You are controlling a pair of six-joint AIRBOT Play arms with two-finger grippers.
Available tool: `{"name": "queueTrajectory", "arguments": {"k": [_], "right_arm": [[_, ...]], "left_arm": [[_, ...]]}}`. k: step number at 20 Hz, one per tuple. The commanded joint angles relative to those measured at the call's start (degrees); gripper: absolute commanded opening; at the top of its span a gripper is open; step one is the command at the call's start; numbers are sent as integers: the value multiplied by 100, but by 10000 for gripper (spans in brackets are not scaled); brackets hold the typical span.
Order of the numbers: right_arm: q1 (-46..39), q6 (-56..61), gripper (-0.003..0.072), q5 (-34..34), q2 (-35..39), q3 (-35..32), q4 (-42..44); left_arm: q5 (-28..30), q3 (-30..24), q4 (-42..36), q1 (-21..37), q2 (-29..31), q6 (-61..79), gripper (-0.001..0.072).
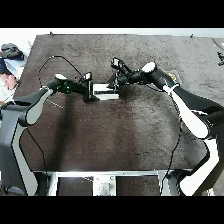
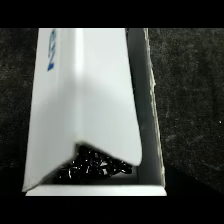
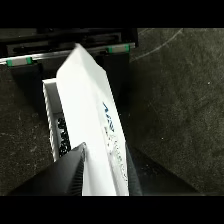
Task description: Fold the box and place the chain.
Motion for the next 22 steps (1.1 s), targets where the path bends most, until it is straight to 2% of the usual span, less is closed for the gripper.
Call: {"name": "queueTrajectory", "arguments": {"k": [1,11,15,22], "right_arm": [[2,-26,274,35,2,-7,-61],[2,254,274,326,-168,-17,-341],[4,411,274,789,-192,-31,-341],[0,424,276,782,-197,-310,-319]], "left_arm": [[-9,4,4,-2,2,4,348],[-11,4,4,-2,2,4,348],[-9,2,4,-2,2,4,348],[-9,4,4,-2,2,4,348]]}}
